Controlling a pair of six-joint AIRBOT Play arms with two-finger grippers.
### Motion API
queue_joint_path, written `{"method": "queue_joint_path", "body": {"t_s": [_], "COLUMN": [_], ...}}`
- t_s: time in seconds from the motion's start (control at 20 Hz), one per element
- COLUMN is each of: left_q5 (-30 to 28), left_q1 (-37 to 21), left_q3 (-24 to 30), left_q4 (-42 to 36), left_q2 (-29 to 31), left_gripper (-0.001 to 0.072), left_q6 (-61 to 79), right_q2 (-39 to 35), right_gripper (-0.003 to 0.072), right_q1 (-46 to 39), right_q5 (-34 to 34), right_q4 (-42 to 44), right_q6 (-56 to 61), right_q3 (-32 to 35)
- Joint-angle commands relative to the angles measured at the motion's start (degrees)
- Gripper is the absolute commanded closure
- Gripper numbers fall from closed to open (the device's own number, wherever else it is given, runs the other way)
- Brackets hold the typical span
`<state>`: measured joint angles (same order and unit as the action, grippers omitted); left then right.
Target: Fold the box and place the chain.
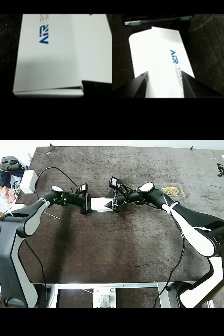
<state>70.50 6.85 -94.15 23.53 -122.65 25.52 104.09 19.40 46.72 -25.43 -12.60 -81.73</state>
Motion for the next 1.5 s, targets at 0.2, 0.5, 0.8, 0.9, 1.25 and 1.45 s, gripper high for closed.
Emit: {"method": "queue_joint_path", "body": {"t_s": [0.2, 0.5, 0.8, 0.9, 1.25, 1.45], "left_q5": [0.0, 0.0, 0.0, 0.0, 0.0, 0.0], "left_q1": [0.0, 0.0, 0.0, 0.0, 0.0, 0.0], "left_q3": [0.0, 0.0, 0.0, 0.0, 0.0, 0.0], "left_q4": [0.0, 0.0, 0.0, 0.0, 0.0, 0.0], "left_q2": [0.0, 0.0, 0.0, 0.0, 0.0, 0.0], "left_gripper": [0.0251, 0.0251, 0.0251, 0.0251, 0.0251, 0.0251], "left_q6": [0.0, 0.0, 0.0, 0.0, 0.0, 0.0], "right_q2": [2.5, 2.5, 2.5, 2.5, 3.7, 3.9], "right_gripper": [0.0200, 0.0201, 0.0228, 0.0235, 0.0396, 0.0412], "right_q1": [0.1, 0.1, 0.0, 0.0, -0.1, -0.1], "right_q5": [0.2, -3.7, -4.0, -3.8, -2.8, -2.1], "right_q4": [3.6, 4.9, 4.9, 4.7, 1.2, 1.2], "right_q6": [-7.8, -11.9, -11.6, -11.1, -6.6, -6.6], "right_q3": [0.1, -1.2, -4.6, -4.6, -4.6, -4.6]}}
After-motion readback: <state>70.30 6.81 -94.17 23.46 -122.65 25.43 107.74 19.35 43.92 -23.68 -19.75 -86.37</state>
